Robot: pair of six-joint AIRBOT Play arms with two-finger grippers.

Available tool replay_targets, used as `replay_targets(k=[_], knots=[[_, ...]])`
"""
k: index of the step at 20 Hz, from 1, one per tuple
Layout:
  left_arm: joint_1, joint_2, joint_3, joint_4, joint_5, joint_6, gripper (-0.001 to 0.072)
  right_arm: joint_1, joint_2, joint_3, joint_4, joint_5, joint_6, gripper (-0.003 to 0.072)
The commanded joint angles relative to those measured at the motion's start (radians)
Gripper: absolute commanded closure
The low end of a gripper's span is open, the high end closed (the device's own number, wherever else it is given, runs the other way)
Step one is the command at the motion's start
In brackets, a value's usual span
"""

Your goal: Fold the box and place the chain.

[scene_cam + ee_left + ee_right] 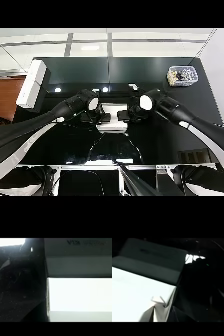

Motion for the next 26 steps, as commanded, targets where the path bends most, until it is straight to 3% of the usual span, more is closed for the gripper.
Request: replay_targets(k=[1,3,4,10,15,17,18,20,22,23,24,26], knots=[[0.000,0.000,0.000,0.000,0.001,0.000,0.0684,0.040,-0.061,0.055,-0.093,0.087,0.086,0.0430],[0.000,0.000,0.000,0.000,-0.002,0.000,0.0684,0.061,-0.092,0.074,-0.109,0.099,0.126,0.0433],[0.000,0.000,0.000,0.000,-0.002,0.000,0.0684,0.070,-0.106,0.081,-0.116,0.101,0.146,0.0468],[0.000,0.000,0.000,0.000,-0.002,0.000,0.0684,0.115,-0.153,0.142,-0.228,0.142,0.314,0.0468],[0.000,0.000,0.000,0.000,-0.002,0.000,0.0684,0.115,-0.157,0.143,-0.227,0.173,0.351,0.0469],[0.000,0.000,0.000,0.000,-0.002,0.000,0.0684,0.116,-0.158,0.143,-0.227,0.183,0.358,0.0634],[0.000,0.000,0.000,0.000,-0.002,0.000,0.0684,0.115,-0.158,0.143,-0.220,0.183,0.359,0.0674],[0.000,0.000,0.000,0.000,-0.002,0.000,0.0684,0.115,-0.158,0.143,-0.208,0.182,0.362,0.0674],[0.000,0.000,0.000,0.000,-0.002,0.000,0.0684,0.115,-0.158,0.143,-0.208,0.183,0.362,0.0658],[0.000,0.000,0.000,0.000,-0.002,0.000,0.0684,0.115,-0.158,0.143,-0.208,0.182,0.369,0.0470],[0.000,0.000,0.000,0.000,-0.002,0.000,0.0684,0.115,-0.158,0.143,-0.208,0.183,0.375,0.0433],[0.000,0.000,0.000,0.000,-0.002,0.000,0.0684,0.115,-0.158,0.143,-0.208,0.185,0.375,0.0433]])
